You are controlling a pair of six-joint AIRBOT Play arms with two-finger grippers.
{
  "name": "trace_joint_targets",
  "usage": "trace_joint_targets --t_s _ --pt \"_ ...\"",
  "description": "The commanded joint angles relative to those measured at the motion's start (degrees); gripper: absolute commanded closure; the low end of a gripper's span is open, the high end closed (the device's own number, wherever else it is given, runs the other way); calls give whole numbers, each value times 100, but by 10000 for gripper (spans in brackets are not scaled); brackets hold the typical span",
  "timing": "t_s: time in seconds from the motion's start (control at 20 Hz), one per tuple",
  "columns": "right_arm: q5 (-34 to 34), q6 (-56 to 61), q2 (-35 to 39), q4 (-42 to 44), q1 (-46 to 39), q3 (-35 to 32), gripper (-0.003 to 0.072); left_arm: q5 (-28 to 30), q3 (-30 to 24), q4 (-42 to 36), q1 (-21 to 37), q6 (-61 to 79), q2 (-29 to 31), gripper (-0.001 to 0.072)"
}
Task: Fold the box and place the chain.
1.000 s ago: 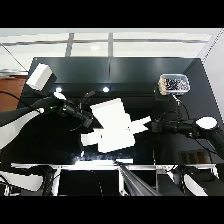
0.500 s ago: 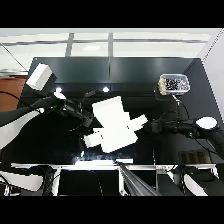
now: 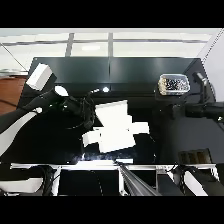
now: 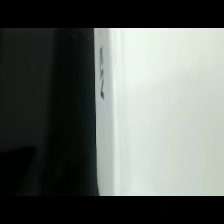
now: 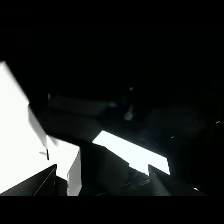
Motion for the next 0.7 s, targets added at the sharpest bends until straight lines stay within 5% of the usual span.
trace_joint_targets --t_s 0.0,0.3,0.65 --pt "184 -2 4 -190 -240 411 64 953 31 800 -638 380 758 686" --pt "-96 -35 2 -190 -238 387 64 2496 -485 1069 -1283 898 1049 684" --pt "-442 -1637 -2 120 634 -496 63 2653 -1067 614 -1307 1412 1045 683"
